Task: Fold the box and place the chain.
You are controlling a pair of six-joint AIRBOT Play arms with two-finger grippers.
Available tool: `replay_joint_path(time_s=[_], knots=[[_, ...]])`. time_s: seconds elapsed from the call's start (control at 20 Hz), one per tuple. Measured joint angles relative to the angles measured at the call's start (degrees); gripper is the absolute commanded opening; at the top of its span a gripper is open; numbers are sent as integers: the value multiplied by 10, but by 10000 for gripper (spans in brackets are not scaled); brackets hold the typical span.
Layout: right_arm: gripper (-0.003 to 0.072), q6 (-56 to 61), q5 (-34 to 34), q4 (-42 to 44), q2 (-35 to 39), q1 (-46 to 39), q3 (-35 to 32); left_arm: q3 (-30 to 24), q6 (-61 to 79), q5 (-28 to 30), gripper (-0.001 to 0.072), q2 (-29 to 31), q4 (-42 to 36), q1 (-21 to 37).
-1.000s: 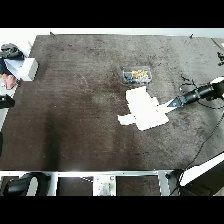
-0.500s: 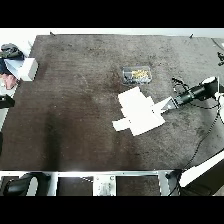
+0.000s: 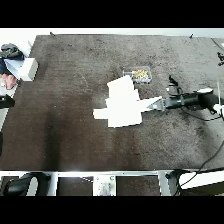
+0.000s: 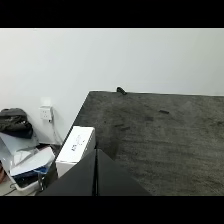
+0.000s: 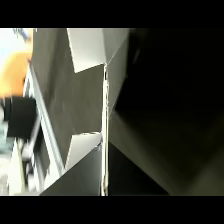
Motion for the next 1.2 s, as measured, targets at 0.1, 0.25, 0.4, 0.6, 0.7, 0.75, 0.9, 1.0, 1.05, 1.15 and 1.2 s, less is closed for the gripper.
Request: replay_joint_path(time_s=[0.1, 0.25, 0.4, 0.6, 0.7, 0.75, 0.9, 1.0, 1.05, 1.15, 1.2], knots=[[-10, -2, -74, 43, 41, 48, -51, 0, 0, 0, 12, 0, 0, 0], [-10, -2, -190, 89, 74, 132, -85, 0, 0, -15, 12, 0, 0, 0], [-10, 1, -315, 110, 84, 208, -96, 0, -10, -50, 186, 0, 2, 0], [-10, 5, -441, 120, 88, 266, -99, 1, -34, -146, 524, -5, 15, 0], [-10, 5, -482, 121, 89, 280, -100, 9, -57, -195, 524, -29, 28, 0], [-9, 2, -500, 121, 89, 284, -100, 16, -73, -216, 524, -50, 42, 0], [-9, -18, -534, 122, 89, 290, -101, 57, -142, -290, 523, -135, 108, -1], [-9, -32, -544, 122, 87, 292, -101, 93, -186, -341, 523, -201, 157, -1], [-9, -38, -549, 122, 84, 292, -101, 113, -205, -361, 523, -234, 179, -1], [-9, -47, -551, 122, 78, 293, -101, 160, -245, -409, 522, -306, 229, -2], [-9, -51, -552, 122, 76, 293, -100, 186, -266, -427, 522, -338, 254, -6]])
